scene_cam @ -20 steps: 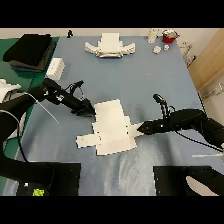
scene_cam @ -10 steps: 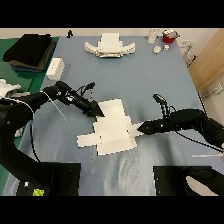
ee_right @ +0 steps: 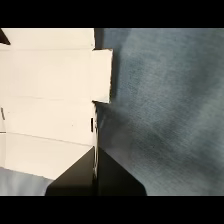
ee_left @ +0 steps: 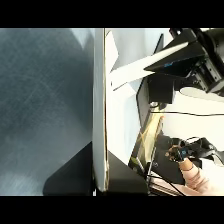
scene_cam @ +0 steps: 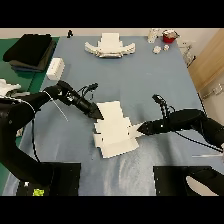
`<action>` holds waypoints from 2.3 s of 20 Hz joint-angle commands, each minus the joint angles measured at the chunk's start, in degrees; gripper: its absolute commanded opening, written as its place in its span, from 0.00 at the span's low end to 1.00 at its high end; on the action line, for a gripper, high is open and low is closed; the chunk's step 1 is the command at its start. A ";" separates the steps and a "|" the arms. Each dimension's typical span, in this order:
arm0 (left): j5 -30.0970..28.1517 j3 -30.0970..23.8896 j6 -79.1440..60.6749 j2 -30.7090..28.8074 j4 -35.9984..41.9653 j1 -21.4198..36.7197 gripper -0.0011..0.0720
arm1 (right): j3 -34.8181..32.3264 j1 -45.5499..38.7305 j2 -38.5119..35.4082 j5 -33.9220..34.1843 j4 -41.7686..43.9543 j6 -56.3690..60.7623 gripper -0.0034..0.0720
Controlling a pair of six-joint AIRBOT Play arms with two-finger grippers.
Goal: Fold the box.
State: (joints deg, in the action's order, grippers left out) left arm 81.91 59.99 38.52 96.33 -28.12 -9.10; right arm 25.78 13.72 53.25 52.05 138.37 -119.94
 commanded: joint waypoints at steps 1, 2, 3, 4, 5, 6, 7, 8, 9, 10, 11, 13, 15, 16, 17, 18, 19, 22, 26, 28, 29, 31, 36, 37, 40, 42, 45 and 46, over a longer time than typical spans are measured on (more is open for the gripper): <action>1.22 0.24 -2.21 0.02 -0.09 -0.59 0.03 | -0.02 -0.04 0.00 -1.01 0.02 -0.04 0.06; 1.25 0.59 -2.12 0.02 -0.11 -0.57 0.03 | 0.00 -0.07 -0.02 -1.40 -0.22 -0.09 0.17; 1.25 0.98 -2.10 0.02 -0.11 -0.52 0.03 | 0.15 -0.07 -0.02 -2.01 -1.40 -0.13 0.37; 1.27 1.44 -2.12 0.00 -0.11 -0.52 0.03 | 0.68 -0.09 -0.02 -2.34 -3.50 -0.09 0.45; 1.40 2.08 -2.19 0.02 -0.13 -0.52 0.03 | 1.49 -0.15 -0.02 -2.78 -6.01 -0.04 0.45; 1.95 2.84 -4.20 0.00 -0.11 -0.59 0.03 | 2.62 -0.15 -0.02 -3.72 -9.40 -0.02 0.44; 2.80 3.91 -7.80 -0.22 -0.17 -0.85 0.03 | 3.74 -0.15 -0.02 -4.50 -13.07 0.28 0.44; 2.43 4.68 -11.13 -1.01 -0.17 -1.11 0.03 | 4.92 -0.15 0.00 -5.42 -17.59 2.36 0.44; 2.08 5.20 -15.17 -2.10 -0.22 -1.46 0.03 | 5.86 -0.20 0.00 -6.40 -22.10 5.97 0.44; 1.53 5.35 -19.71 -3.54 -0.22 -1.97 0.02 | 6.69 -0.28 0.00 -7.39 -27.17 10.91 0.44; 0.11 5.35 -23.78 -5.33 -0.63 -2.60 0.02 | 7.28 -0.59 0.00 -8.33 -31.45 15.74 0.44; -4.22 4.74 -27.36 -8.96 -2.73 -4.09 0.02 | 7.91 -1.38 -0.02 -10.64 -37.16 24.04 0.45; -10.03 2.38 -30.08 -12.85 -6.64 -5.86 0.02 | 8.33 -2.67 0.00 -12.74 -38.73 31.71 0.45; -13.11 0.35 -31.98 -15.02 -7.69 -6.64 0.02 | 8.33 -3.23 0.00 -14.21 -38.73 34.99 0.45; -15.93 -1.99 -33.88 -17.18 -7.65 -7.28 0.02 | 8.31 -3.76 0.00 -15.74 -38.69 37.92 0.45; -18.82 -4.63 -36.24 -19.54 -7.39 -8.02 0.02 | 8.31 -4.13 0.00 -16.76 -38.51 39.95 0.45; -21.81 -7.89 -39.12 -22.23 -6.54 -8.94 0.02 | 8.31 -4.28 0.00 -17.66 -38.42 41.70 0.45; -31.56 -18.47 -49.81 -30.80 0.87 -12.57 0.02 | 8.31 -4.26 0.00 -18.45 -37.35 42.58 0.45; -43.69 -29.73 -64.78 -38.64 8.04 -18.08 0.02 | 8.28 -4.24 0.00 -18.47 -35.39 42.58 0.45; -45.16 -31.45 -66.14 -39.26 8.85 -19.50 0.02 | 8.28 -4.20 0.00 -18.45 -34.71 42.58 0.45; -45.48 -31.63 -66.16 -39.08 8.83 -19.98 0.02 | 8.28 -4.20 0.00 -18.45 -34.34 42.60 0.45; -45.99 -31.67 -66.16 -38.45 8.83 -20.59 0.03 | 8.28 -4.20 0.00 -18.43 -34.01 42.58 0.45; -45.72 -31.65 -65.44 -36.61 8.81 -20.57 0.03 | 8.22 -4.20 0.00 -18.10 -33.53 42.58 0.45; -45.72 -31.65 -65.00 -36.39 8.81 -20.57 0.03 | 8.13 -4.20 0.00 -18.10 -33.05 42.58 0.45; -45.79 -30.95 -62.58 -36.35 8.55 -20.52 0.03 | 8.00 -4.17 0.00 -17.97 -32.87 42.58 0.45; -45.70 -29.97 -58.34 -36.35 6.99 -20.52 0.03 | 8.00 -4.17 0.00 -17.75 -32.85 42.58 0.45; -45.22 -29.20 -54.90 -36.35 4.72 -20.55 0.03 | 8.00 -4.20 0.00 -17.29 -32.87 42.56 0.45; -44.78 -29.14 -54.93 -36.35 4.74 -20.55 0.03 | 8.00 -4.17 0.00 -17.27 -32.89 42.56 0.45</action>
State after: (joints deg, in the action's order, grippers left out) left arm 36.56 30.28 -19.38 59.94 -22.02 -29.65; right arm 33.80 9.54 53.28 34.41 105.43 -77.36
